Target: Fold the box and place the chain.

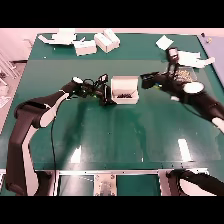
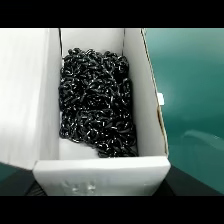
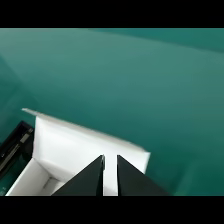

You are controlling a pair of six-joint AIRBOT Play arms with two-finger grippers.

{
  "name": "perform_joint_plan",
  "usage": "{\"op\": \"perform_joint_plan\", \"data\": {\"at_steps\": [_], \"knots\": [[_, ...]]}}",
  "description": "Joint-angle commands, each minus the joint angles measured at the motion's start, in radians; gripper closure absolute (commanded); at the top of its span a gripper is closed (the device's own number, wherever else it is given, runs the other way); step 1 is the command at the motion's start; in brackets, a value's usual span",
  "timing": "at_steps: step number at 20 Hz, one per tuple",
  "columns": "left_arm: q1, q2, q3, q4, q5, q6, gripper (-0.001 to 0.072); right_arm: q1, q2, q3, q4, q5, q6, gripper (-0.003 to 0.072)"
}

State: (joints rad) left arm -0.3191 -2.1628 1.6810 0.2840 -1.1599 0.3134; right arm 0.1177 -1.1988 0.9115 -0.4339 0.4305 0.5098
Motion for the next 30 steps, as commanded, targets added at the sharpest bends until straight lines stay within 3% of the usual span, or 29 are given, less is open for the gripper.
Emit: {"op": "perform_joint_plan", "data": {"at_steps": [1,10,15,22,30], "knots": [[0.0,0.001,0.001,0.0,0.0,0.001,0.0364,-0.147,0.002,0.077,0.003,0.169,-0.05,0.0614],[0.0,0.001,0.001,0.0,0.0,0.0,0.0364,-0.194,-0.372,0.427,0.003,0.512,-0.077,0.0614],[0.0,0.001,0.001,0.0,0.0,0.0,0.0364,-0.169,-0.496,0.562,0.002,0.577,-0.077,0.0614],[0.0,0.001,0.001,0.0,0.0,0.0,0.0364,-0.114,-0.615,0.67,-0.014,0.604,-0.077,0.0615],[0.0,0.001,0.001,0.0,0.0,0.001,0.0364,-0.1,-0.628,0.676,-0.129,0.833,-0.073,0.0619]]}}
